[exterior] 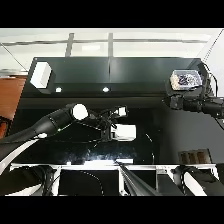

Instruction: Fold the box and place the chain.

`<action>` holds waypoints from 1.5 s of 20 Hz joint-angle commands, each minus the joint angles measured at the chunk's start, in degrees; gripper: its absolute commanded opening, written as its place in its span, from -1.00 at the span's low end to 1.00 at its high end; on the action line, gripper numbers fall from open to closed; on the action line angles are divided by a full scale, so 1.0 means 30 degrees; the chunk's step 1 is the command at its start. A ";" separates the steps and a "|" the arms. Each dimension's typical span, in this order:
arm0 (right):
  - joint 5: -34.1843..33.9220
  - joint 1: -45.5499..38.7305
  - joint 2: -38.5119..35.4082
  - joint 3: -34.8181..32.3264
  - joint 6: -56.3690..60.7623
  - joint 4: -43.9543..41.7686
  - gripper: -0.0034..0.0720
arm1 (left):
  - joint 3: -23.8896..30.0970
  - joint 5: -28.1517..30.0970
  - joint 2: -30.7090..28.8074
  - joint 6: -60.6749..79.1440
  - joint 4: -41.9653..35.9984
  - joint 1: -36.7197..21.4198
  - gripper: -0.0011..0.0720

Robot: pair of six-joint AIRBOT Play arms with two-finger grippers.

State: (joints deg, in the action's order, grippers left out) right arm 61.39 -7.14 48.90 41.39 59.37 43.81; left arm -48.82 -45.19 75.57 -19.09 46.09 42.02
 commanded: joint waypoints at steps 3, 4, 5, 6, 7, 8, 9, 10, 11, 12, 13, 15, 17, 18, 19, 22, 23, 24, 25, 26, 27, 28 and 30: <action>0.0007 0.0000 -0.0022 0.0000 0.0000 -0.0007 -0.81 | -0.0015 -0.0080 -0.0073 -0.0291 -0.0022 0.0015 0.97; 0.0007 0.0000 -0.0022 0.0000 0.0000 -0.0007 -0.81 | -0.0015 -0.0080 -0.0058 -0.0291 -0.0022 0.0015 0.97; 0.0007 0.0000 -0.0022 0.0000 0.0000 -0.0007 -0.81 | -0.0015 -0.0087 -0.0015 -0.0291 -0.0022 0.0029 0.97; 0.0007 0.0000 -0.0022 0.0000 0.0000 -0.0007 -0.81 | 0.0000 -0.0080 0.0022 -0.0291 -0.0022 0.0087 0.97; 0.0007 0.0000 -0.0022 0.0000 0.0000 -0.0007 -0.81 | 0.0007 -0.0066 0.0051 -0.0291 -0.0015 0.0175 0.97; 0.0000 0.0000 -0.0022 0.0000 0.0000 -0.0007 -0.81 | 0.0007 -0.0073 0.0080 -0.0291 0.0000 0.0350 0.97; 0.0000 0.0000 -0.0022 0.0000 0.0000 -0.0007 -0.81 | 0.0007 0.0007 0.0087 -0.0291 0.0138 0.0539 0.97; 0.0000 0.0000 -0.0022 0.0000 0.0000 -0.0007 -0.81 | 0.0007 0.0124 0.0087 -0.0291 0.0401 0.0743 0.97; 0.0007 0.0000 -0.0022 0.0000 0.0000 -0.0007 -0.81 | 0.0022 0.0452 0.0087 -0.0299 0.0758 0.0947 0.97; 0.0007 0.0000 -0.0022 0.0000 0.0007 -0.0007 -0.81 | 0.0029 0.0699 0.0102 -0.0291 0.0998 0.1093 0.97; 0.0007 0.0000 -0.0022 0.0000 0.0007 -0.0007 -0.81 | 0.0029 0.0976 0.0175 -0.0299 0.0984 0.1151 0.97; 0.0007 0.0000 -0.0022 0.0000 0.0007 -0.0007 -0.81 | 0.0022 0.1464 0.0452 -0.0299 0.0976 0.1253 0.97; 0.0007 0.0000 -0.0022 0.0000 0.0007 -0.0007 -0.81 | 0.0022 0.1566 0.0838 -0.0299 0.0969 0.1260 0.97; 0.0007 0.0000 -0.0022 0.0000 0.0007 -0.0007 -0.81 | 0.0022 0.1566 0.1093 -0.0299 0.0962 0.1304 0.97; 0.0007 0.0000 -0.0022 0.0000 0.0007 -0.0007 -0.81 | 0.0022 0.1625 0.1406 -0.0299 0.0954 0.1428 0.97; 0.0015 0.0000 -0.0022 0.0000 0.0022 -0.0007 -0.81 | 0.0022 0.2841 0.2033 -0.1399 0.0874 0.2055 0.97; 0.0015 0.0000 -0.0022 0.0000 0.0022 -0.0007 -0.81 | 0.0022 0.3045 0.2047 -0.1756 0.0947 0.2186 0.97; 0.0015 0.0000 -0.0022 0.0000 0.0022 -0.0007 -0.81 | 0.0022 0.2849 0.2047 -0.1814 0.0969 0.2171 0.96; 0.0007 0.0000 -0.0022 0.0000 0.0015 -0.0007 -0.81 | 0.0022 0.2448 0.2040 -0.1953 0.1013 0.2120 0.80; 0.0007 0.0000 -0.0022 0.0000 0.0015 -0.0007 -0.81 | 0.0022 0.1916 0.2018 -0.2310 0.1166 0.1982 0.22; 0.0007 0.0000 -0.0022 0.0000 0.0015 -0.0007 -0.81 | 0.0007 0.1224 0.1931 -0.3111 0.1639 0.1683 -0.34; 0.0007 0.0000 -0.0022 0.0000 0.0015 -0.0007 -0.81 | 0.0007 0.0517 0.1690 -0.4459 0.2441 0.1209 -0.39; 0.0029 0.0000 -0.0022 0.0000 0.0022 -0.0007 -0.81 | 0.0015 -0.0743 0.0874 -0.7482 0.4641 -0.0138 -0.39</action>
State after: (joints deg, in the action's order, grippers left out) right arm 61.41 -7.14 48.90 41.36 59.42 43.81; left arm -48.80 -42.72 80.05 -31.11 52.82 45.04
